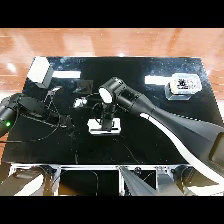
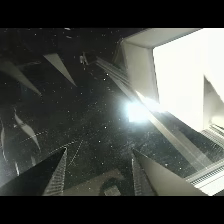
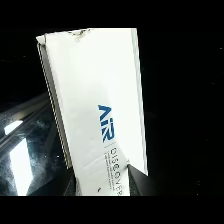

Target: Fold the box and place the chain.

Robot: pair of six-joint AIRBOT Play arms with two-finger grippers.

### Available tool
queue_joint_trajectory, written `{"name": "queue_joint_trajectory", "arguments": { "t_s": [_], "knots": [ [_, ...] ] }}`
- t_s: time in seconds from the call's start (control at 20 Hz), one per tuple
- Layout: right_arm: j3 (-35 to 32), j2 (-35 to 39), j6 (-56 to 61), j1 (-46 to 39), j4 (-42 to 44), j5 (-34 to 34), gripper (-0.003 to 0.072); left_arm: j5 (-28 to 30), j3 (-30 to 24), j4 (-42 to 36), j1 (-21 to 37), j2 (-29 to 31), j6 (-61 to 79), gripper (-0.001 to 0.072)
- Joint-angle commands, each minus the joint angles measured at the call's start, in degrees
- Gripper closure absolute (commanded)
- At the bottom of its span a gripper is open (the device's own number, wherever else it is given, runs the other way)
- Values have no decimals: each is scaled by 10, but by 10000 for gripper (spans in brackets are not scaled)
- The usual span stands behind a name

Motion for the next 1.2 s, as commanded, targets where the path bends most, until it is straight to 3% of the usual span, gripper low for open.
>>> {"name": "queue_joint_trajectory", "arguments": {
  "t_s": [0.0, 0.2, 0.3, 0.4, 0.5, 0.55, 0.7, 0.8, 0.9, 1.15],
  "knots": [
    [0, 0, 10, 3, -1, 18, 288, 1, 0, 0, 0, 0, 0, 199],
    [0, 3, 14, 3, -5, 38, 287, 1, 0, 0, 0, 0, 0, 199],
    [0, 10, 19, 3, -21, 42, 124, 1, 0, 0, 0, 0, 0, 199],
    [0, 22, 19, 2, -27, 41, 127, 1, 0, 0, 0, 0, 0, 199],
    [0, 30, 19, 1, -26, 42, 146, 1, 0, 0, 0, 0, 0, 199],
    [0, 30, 18, 1, -24, 42, 259, 1, 0, 0, 0, 0, 0, 199],
    [0, 30, 17, 1, -19, 44, 318, 4, 0, 0, 0, 0, 0, 199],
    [0, 30, 17, 1, -17, 44, 320, 4, 0, 0, 0, 0, 0, 199],
    [0, 30, 15, 1, -17, 42, 412, 4, 0, 0, 0, 0, 0, 199],
    [-5, 30, 15, 3, -5, 37, 433, 4, 0, 0, 0, 0, 0, 199]
  ]
}}
